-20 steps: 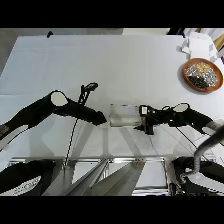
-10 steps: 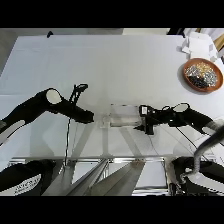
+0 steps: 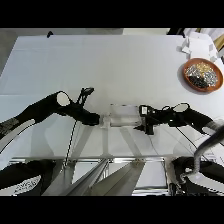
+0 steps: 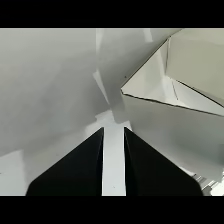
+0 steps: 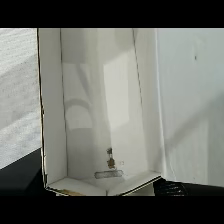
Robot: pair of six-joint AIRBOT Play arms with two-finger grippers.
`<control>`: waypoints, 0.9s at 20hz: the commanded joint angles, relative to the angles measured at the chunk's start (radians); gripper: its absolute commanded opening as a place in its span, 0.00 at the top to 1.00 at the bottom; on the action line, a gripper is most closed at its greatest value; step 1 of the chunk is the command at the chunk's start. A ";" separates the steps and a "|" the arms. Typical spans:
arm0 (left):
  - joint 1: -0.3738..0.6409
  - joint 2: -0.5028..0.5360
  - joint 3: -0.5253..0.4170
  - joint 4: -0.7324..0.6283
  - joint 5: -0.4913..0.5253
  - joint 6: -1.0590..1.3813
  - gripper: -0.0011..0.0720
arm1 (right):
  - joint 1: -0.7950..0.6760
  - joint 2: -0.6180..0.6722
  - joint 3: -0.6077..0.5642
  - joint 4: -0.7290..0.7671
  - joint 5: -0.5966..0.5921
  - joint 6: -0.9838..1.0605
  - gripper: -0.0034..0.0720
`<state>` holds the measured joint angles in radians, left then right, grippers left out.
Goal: Fold the box and place the chain.
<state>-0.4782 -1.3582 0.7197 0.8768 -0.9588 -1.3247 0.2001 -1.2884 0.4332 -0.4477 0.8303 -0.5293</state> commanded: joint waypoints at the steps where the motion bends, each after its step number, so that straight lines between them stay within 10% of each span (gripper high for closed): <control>1: -0.018 -0.010 0.000 -0.035 0.022 0.001 0.81 | 0.000 0.000 0.000 0.000 0.000 0.000 0.45; 18: -0.041 0.076 0.001 -0.173 0.050 0.068 0.78 | 0.000 0.000 0.000 0.000 0.000 0.000 0.45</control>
<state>-0.5190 -1.2938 0.7193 0.7223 -0.9096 -1.2633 0.2001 -1.2884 0.4332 -0.4480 0.8303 -0.5293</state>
